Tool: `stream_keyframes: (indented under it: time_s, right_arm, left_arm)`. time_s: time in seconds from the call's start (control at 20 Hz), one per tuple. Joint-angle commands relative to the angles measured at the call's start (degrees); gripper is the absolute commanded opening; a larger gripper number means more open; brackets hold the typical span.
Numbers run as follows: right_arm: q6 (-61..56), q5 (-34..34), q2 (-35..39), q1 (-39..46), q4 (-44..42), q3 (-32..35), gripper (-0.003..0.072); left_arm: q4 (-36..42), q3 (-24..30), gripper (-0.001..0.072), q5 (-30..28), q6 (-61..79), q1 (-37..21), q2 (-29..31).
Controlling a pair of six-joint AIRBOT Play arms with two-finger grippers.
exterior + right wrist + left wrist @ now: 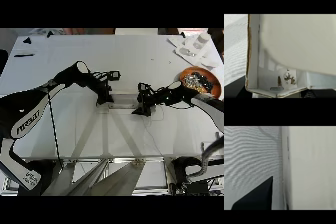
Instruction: Fold the box and place the chain.
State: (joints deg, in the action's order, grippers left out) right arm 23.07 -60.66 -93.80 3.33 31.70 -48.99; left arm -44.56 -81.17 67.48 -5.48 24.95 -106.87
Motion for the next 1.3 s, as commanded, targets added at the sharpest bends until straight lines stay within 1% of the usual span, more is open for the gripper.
stream_keyframes:
  time_s: [0.0,0.2,0.3,0.4,0.45,0.55,0.6,0.75,0.85,0.95,1.05,1.15,1.25]
  right_arm:
    - [-0.1,0.0,0.0,0.0,0.0,0.0,0.0516]
    - [-0.1,0.0,0.0,0.0,-0.1,0.0,0.0516]
    - [-0.1,0.0,0.0,0.0,0.0,0.0,0.0516]
    - [-0.1,0.0,0.0,0.0,0.0,0.0,0.0516]
    - [-0.1,0.0,0.0,0.0,0.0,0.0,0.0516]
    - [-0.1,0.0,0.0,0.0,0.0,0.0,0.0516]
    - [-0.1,0.0,0.0,0.0,0.0,0.0,0.0516]
    - [-0.1,0.0,0.0,0.0,0.0,0.0,0.0516]
    - [-0.1,0.0,0.0,0.0,0.0,0.0,0.0516]
    - [-0.1,0.0,0.0,0.0,0.0,0.0,0.0516]
    - [-0.1,0.0,0.0,0.0,0.0,0.0,0.0516]
    - [-0.1,0.0,0.0,0.0,0.0,0.0,0.0516]
    - [-0.1,0.0,0.0,0.0,0.0,0.0,0.0516]
  left_arm:
    - [-0.1,0.0,0.0234,0.2,-1.0,-0.5,0.7]
    - [-0.1,0.0,0.0233,3.1,-3.7,-4.3,4.4]
    - [-0.1,0.0,0.0233,5.0,-6.3,-6.5,7.2]
    - [-2.7,0.0,0.0229,6.2,-9.1,-7.5,10.6]
    - [-6.0,0.0,0.0189,6.4,-10.6,-7.3,12.6]
    - [-12.5,0.0,0.0004,7.4,-16.0,-6.1,15.6]
    - [-14.4,0.0,0.0009,9.2,-18.9,-5.1,16.5]
    - [-14.8,0.0,0.0008,17.2,-22.0,-1.2,16.5]
    - [-13.1,0.1,0.0008,18.4,-22.0,1.9,16.0]
    - [-10.2,0.1,0.0008,15.4,-21.5,4.3,15.4]
    - [-8.9,0.1,0.0008,8.4,-21.5,5.2,14.8]
    - [-9.0,0.1,0.0008,0.0,-21.6,4.9,14.1]
    - [-9.0,0.1,0.0008,-6.1,-21.9,3.8,13.3]
